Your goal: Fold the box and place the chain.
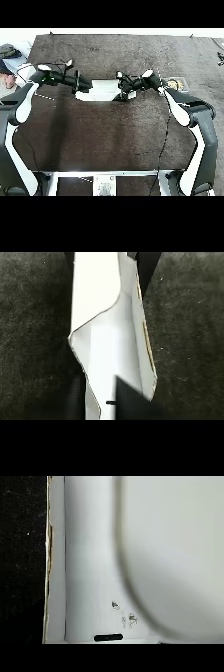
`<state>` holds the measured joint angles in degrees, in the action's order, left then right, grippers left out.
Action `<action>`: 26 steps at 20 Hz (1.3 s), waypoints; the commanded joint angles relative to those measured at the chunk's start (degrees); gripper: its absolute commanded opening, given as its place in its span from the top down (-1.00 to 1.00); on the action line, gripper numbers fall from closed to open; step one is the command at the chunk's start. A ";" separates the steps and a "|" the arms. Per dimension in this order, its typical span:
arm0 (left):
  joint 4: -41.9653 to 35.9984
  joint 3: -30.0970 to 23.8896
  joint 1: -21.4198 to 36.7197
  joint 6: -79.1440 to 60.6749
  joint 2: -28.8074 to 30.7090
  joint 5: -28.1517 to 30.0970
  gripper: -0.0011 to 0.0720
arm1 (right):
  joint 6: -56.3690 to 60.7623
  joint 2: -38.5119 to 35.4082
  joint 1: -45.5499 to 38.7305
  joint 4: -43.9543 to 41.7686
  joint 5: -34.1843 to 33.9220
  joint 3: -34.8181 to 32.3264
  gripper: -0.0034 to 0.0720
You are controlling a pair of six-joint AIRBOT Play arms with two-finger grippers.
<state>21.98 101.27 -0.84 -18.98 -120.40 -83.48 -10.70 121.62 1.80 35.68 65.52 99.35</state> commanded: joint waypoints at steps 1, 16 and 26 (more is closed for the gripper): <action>-0.52 3.43 2.25 6.01 0.11 -8.61 0.94 | 0.00 0.02 0.02 0.09 0.07 0.04 -0.03; 4.63 -22.88 -8.48 10.64 20.26 13.29 0.95 | 0.00 0.02 0.04 0.09 0.04 0.04 -0.03; 3.41 -17.99 -13.22 19.15 16.98 29.86 0.94 | 0.00 0.00 0.04 0.09 0.07 0.04 -0.03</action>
